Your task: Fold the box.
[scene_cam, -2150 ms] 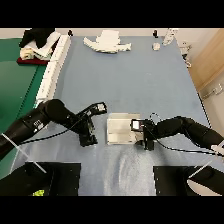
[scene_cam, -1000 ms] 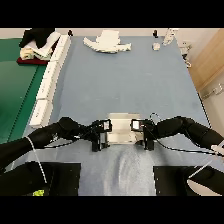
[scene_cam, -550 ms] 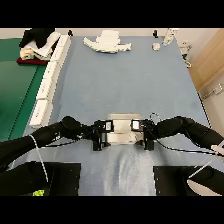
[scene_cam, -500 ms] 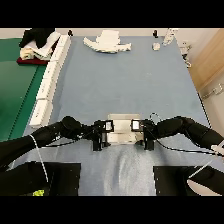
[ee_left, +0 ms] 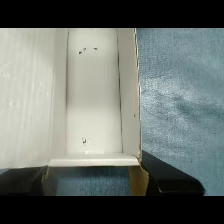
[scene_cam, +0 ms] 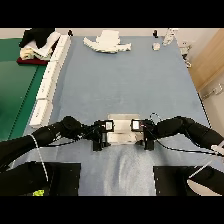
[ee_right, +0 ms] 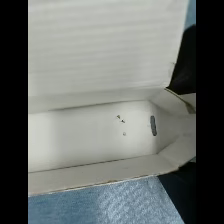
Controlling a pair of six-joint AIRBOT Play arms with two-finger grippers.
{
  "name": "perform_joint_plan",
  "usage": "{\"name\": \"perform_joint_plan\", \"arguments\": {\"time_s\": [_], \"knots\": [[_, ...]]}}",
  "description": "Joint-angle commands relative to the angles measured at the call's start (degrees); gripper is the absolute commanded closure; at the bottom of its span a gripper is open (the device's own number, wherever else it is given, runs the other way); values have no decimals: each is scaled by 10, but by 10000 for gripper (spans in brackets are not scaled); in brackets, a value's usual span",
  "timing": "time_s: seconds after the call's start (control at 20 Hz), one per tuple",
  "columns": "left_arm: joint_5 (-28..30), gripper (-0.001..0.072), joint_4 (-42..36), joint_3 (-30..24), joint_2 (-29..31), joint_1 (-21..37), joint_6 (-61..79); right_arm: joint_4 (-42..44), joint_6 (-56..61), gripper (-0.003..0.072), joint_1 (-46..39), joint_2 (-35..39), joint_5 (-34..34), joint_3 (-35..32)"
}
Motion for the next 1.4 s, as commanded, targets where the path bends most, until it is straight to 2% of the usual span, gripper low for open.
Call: {"name": "perform_joint_plan", "arguments": {"time_s": [0.0, 0.8, 0.85, 0.9, 0.95, 1.0, 1.1, 1.25, 1.35], "knots": [[1, 212, 0, 1, 0, 0, -1, 0, 0, 234, 0, 0, 0, 0], [1, 212, 0, 1, 0, 0, -1, 0, 9, 233, 0, 0, -3, 0], [1, 212, 0, 1, 0, 0, -1, -1, 15, 198, 0, 0, -2, 0], [1, 212, 0, 1, 0, 0, -1, -3, 26, 53, 0, 1, -3, 0], [1, 212, 0, 1, 0, 0, -1, -11, 48, -28, 0, 5, -3, 0], [1, 212, 0, 1, 0, 0, -1, -28, 80, -28, 0, 14, -7, 0], [1, 212, 0, 1, 0, 0, -1, -78, 147, -27, 0, 40, -49, 6], [1, 212, 0, 1, 0, 0, -1, -153, 272, -26, 0, 94, -163, 30], [1, 212, 0, 1, 0, 0, -1, -169, 372, -24, 0, 136, -248, 57]]}}
